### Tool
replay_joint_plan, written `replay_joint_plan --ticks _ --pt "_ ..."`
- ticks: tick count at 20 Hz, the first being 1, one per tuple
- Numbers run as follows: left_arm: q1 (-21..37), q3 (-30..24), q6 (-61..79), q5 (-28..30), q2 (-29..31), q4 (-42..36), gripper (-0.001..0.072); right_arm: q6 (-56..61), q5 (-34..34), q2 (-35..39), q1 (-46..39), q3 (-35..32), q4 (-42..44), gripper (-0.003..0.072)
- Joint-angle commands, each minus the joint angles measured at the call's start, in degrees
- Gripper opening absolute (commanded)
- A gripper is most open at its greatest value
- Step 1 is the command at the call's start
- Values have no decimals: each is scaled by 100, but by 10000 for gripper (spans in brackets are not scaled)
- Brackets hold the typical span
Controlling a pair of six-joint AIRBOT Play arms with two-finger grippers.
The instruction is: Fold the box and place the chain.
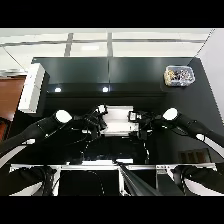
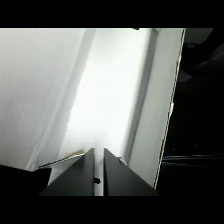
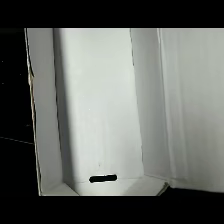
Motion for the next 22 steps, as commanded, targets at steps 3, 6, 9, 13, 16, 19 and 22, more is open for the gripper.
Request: replay_joint_plan --ticks 3,6,9,13,16,19,22 --pt "7 2 13 -17 -2 -11 238 0 9 -2 4 2 -2 168" --pt "35 66 -190 -179 7 2 71 -2 9 -2 4 2 -2 169" --pt "286 186 -1228 -481 271 610 25 -2 9 -2 4 2 -2 168" --pt "1163 186 -3517 -704 1082 2328 25 -2 9 -2 4 2 -2 168" --pt "2282 175 -5543 -1185 1502 2839 25 -2 9 -2 4 2 -2 168" --pt "3338 92 -7624 -2000 1294 2640 26 0 7 -2 4 2 -2 168" --pt "3915 39 -7490 -3058 717 1777 26 0 7 -2 4 2 -2 168"
